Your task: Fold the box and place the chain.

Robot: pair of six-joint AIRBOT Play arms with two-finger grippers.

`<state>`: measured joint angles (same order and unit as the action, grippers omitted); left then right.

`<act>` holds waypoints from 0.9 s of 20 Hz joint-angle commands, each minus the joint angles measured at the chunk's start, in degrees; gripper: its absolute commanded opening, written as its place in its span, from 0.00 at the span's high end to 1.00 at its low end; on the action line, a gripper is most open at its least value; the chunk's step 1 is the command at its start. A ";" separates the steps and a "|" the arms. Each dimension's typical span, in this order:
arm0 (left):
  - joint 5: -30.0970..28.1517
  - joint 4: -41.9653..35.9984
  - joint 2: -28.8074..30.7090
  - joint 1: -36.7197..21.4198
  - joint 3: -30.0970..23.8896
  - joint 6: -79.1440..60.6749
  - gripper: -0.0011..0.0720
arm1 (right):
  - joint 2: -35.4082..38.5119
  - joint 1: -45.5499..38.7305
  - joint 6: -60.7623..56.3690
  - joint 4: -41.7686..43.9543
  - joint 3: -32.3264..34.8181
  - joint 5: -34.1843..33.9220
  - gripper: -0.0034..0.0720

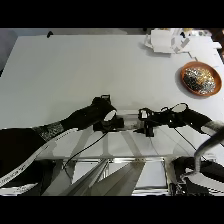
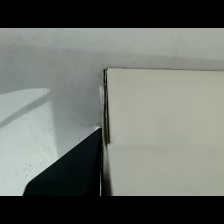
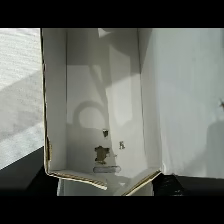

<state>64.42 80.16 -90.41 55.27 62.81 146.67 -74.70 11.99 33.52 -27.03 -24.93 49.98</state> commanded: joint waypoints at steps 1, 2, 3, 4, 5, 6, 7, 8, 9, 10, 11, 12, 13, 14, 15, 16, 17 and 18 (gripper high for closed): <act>1.09 1.44 -0.57 0.33 0.57 1.62 0.81 | 0.04 -0.02 -0.02 0.02 0.00 0.02 0.51; 0.92 1.66 -0.57 0.33 0.68 1.70 0.81 | 0.04 -0.02 -0.02 0.02 0.00 0.02 0.51; 0.98 1.68 -0.57 0.33 0.68 1.73 0.88 | 0.07 -0.02 -0.02 0.02 0.00 0.02 0.51; 0.94 1.92 -0.57 0.52 0.68 1.70 0.98 | 0.04 -0.02 -0.02 0.02 0.00 0.02 0.51; 0.94 1.99 -0.57 0.55 0.68 1.75 0.98 | 0.04 -0.02 -0.02 0.02 -0.02 0.02 0.51; 0.94 1.95 -0.57 0.55 0.68 1.73 0.98 | 0.04 -0.02 -0.02 0.02 0.00 0.02 0.51; 0.96 1.95 -0.52 0.55 0.68 1.68 0.98 | 0.07 -0.02 -0.02 0.02 -0.02 0.02 0.51; 0.96 1.95 -0.39 0.55 0.68 1.62 0.97 | 0.04 -0.02 -0.02 0.02 0.00 0.02 0.51; 0.98 1.86 -0.33 0.46 0.68 1.60 0.92 | 0.04 -0.02 -0.02 0.02 -0.02 0.02 0.51; 0.96 1.75 -0.07 0.35 0.68 1.44 0.80 | 0.04 -0.02 -0.02 0.02 0.00 0.02 0.51; 0.96 1.79 0.28 0.26 0.68 1.42 0.64 | 0.04 -0.02 -0.02 0.02 0.00 0.02 0.51; 0.94 1.79 0.68 -0.02 0.68 1.40 0.55 | 0.07 -0.02 -0.02 0.02 -0.02 0.02 0.51; 0.98 1.77 1.05 -0.35 0.68 1.38 0.55 | 0.04 -0.02 -0.02 0.02 0.00 0.02 0.51; 0.96 1.81 1.49 -0.61 0.68 1.33 0.55 | 0.04 -0.02 -0.02 0.02 0.00 0.02 0.51; 0.94 1.90 1.88 -0.90 0.68 1.36 0.55 | 0.07 -0.02 -0.02 0.00 0.00 0.04 0.51; 0.85 2.05 2.29 -1.11 0.68 1.31 0.55 | 0.04 -0.02 -0.02 0.02 0.00 0.02 0.51; 0.70 2.19 2.54 -1.40 0.68 1.20 0.55 | 0.04 -0.02 -0.02 0.02 0.00 0.02 0.51; 0.68 2.25 2.71 -1.70 0.68 1.20 0.55 | 0.04 -0.02 -0.02 0.02 -0.02 0.07 0.51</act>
